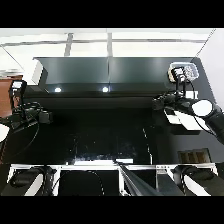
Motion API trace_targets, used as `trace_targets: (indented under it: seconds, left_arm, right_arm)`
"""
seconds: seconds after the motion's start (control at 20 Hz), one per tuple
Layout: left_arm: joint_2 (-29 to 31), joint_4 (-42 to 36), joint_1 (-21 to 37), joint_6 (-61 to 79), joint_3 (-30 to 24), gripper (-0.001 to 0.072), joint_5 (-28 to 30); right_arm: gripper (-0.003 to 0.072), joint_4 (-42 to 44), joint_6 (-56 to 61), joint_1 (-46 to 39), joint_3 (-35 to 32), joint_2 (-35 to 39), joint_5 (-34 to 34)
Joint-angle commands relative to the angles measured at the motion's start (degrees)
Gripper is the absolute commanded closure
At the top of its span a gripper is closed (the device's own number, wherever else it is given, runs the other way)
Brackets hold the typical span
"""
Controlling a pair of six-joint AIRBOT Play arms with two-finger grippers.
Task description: Fold the box and place the chain.
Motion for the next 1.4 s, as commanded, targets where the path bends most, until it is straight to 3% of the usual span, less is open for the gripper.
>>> trace_targets:
  seconds: [0.0,0.55,0.75,0.85,0.95,1.0,1.1,1.15,1.2,1.25,1.3,1.35]
  left_arm:
    - [0.0,0.0,0.0,0.0,0.0,0.0681,0.0]
    - [0.0,0.0,0.0,0.0,0.0,0.0681,0.0]
    - [0.0,0.0,0.0,0.0,0.0,0.0681,0.1]
    - [-0.2,0.0,0.0,0.0,-0.1,0.0681,2.9]
    - [-1.2,-0.6,0.0,0.0,-0.2,0.0680,7.7]
    - [-1.7,-1.9,0.0,0.0,-0.2,0.0680,8.7]
    - [-2.2,-4.6,0.0,0.0,-0.2,0.0680,8.5]
    - [-2.4,-5.2,0.0,0.0,-0.2,0.0676,9.1]
    - [-2.8,-6.4,0.0,0.0,-0.2,0.0566,10.5]
    - [-3.1,-7.4,0.0,0.0,-0.2,0.0200,11.1]
    - [-3.5,-7.9,0.0,-0.4,-0.1,0.0012,11.3]
    - [-3.6,-7.9,0.0,-0.4,-0.1,0.0009,11.2]
  right_arm:
    - [0.0667,0.0,0.0,0.0,0.0,0.0,0.0]
    - [0.0667,0.0,0.0,0.0,0.0,0.0,0.0]
    - [0.0667,7.1,0.0,0.1,0.0,0.0,0.0]
    - [0.0667,12.0,0.0,0.1,0.0,0.0,0.0]
    - [0.0666,13.9,0.0,0.1,0.0,-0.2,-4.3]
    - [0.0606,13.2,0.0,-0.1,0.0,-0.3,-6.9]
    - [-0.0022,11.1,0.0,-0.5,0.0,-0.5,-11.0]
    - [-0.0022,8.9,0.1,-1.0,0.0,-0.6,-11.8]
    - [-0.0023,7.5,0.4,-2.5,0.0,-0.7,-11.5]
    - [-0.0023,5.5,2.2,-5.6,0.0,-0.8,-11.3]
    - [-0.0023,1.7,6.2,-11.0,0.2,-1.0,-11.3]
    - [-0.0023,-2.0,11.1,-18.0,0.7,-1.6,-10.2]
